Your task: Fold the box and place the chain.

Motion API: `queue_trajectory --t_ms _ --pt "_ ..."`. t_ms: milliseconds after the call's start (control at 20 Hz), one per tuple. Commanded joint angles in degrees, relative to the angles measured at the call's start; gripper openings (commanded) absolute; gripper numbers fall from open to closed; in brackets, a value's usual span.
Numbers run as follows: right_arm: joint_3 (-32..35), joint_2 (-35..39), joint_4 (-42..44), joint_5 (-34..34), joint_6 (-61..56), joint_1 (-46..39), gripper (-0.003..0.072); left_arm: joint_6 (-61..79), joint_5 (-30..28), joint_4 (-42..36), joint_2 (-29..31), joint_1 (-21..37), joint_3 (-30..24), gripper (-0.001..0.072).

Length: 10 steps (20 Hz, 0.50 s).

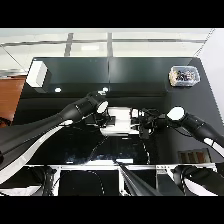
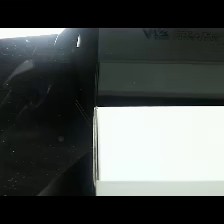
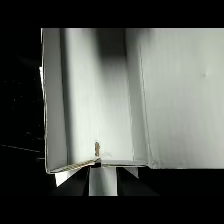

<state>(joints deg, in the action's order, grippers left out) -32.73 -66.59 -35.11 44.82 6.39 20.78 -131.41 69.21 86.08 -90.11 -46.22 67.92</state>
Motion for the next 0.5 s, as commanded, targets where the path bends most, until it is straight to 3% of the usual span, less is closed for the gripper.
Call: queue_trajectory --t_ms 0,450 --pt "-0.02 -1.46 3.28 0.33 0.07 0.04 0.0191 0.0 -0.04 -0.02 -0.04 -0.02 0.04 0.0028" --pt "-0.02 -4.37 10.49 -1.86 0.33 0.04 0.0191 -1.09 -1.16 0.0 -0.04 0.0 0.04 0.0028"
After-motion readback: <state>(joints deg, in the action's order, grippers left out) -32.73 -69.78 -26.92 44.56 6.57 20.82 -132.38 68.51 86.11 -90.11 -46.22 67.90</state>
